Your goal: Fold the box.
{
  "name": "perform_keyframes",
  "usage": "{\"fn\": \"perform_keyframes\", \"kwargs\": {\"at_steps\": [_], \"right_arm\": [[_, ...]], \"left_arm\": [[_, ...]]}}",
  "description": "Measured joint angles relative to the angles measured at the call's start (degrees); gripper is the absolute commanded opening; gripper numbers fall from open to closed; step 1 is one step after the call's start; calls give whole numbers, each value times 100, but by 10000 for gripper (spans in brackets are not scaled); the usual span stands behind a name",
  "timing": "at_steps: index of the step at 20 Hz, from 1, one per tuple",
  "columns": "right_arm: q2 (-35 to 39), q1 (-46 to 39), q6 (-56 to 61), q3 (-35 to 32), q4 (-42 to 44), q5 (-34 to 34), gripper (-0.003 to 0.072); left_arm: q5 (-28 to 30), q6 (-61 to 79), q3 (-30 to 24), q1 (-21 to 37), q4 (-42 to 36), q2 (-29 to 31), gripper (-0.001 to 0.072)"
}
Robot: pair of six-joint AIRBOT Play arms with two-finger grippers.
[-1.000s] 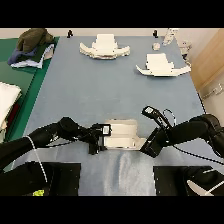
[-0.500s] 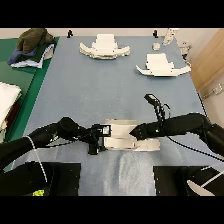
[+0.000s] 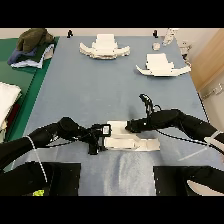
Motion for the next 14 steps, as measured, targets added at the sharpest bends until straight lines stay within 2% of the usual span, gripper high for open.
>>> {"fn": "perform_keyframes", "kwargs": {"at_steps": [9, 14], "right_arm": [[-286, 0, -72, 7, -7, 4, 14], [118, 0, -74, 2, -275, -28, 14]], "left_arm": [[2, 0, 0, 2, 0, 0, 511], [-9, 22, 0, -4, 4, 0, 511]]}}
